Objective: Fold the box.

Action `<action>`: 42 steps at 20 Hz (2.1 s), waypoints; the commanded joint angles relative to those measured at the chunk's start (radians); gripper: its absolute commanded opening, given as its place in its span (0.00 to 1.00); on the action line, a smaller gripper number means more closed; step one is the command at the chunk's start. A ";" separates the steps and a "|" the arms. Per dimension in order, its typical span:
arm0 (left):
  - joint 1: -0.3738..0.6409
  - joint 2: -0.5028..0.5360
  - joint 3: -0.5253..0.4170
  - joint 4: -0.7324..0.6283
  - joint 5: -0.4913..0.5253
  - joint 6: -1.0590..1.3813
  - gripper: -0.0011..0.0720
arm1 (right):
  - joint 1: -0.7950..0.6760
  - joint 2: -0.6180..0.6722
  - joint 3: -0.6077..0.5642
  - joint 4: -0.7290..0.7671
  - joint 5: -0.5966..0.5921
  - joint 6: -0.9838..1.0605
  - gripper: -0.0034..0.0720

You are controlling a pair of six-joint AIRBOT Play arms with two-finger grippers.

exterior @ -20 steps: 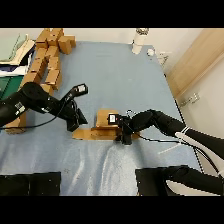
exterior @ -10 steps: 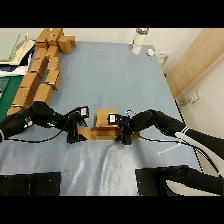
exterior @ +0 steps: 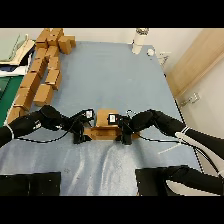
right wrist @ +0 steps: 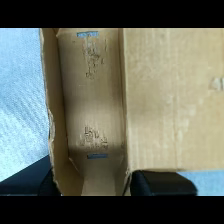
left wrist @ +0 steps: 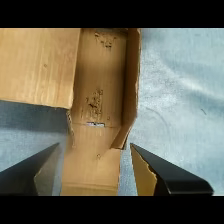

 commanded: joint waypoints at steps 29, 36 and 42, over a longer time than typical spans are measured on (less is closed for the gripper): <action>-0.061 -0.053 0.002 -0.241 0.035 0.195 0.84 | 0.000 -0.001 0.000 0.000 0.000 0.000 0.70; -0.058 -0.039 0.003 -0.182 0.039 0.130 0.03 | 0.000 -0.001 0.000 0.000 0.000 0.000 0.70; -0.050 0.129 0.003 0.084 0.042 -0.300 0.03 | 0.000 -0.001 0.000 0.000 0.000 0.000 0.70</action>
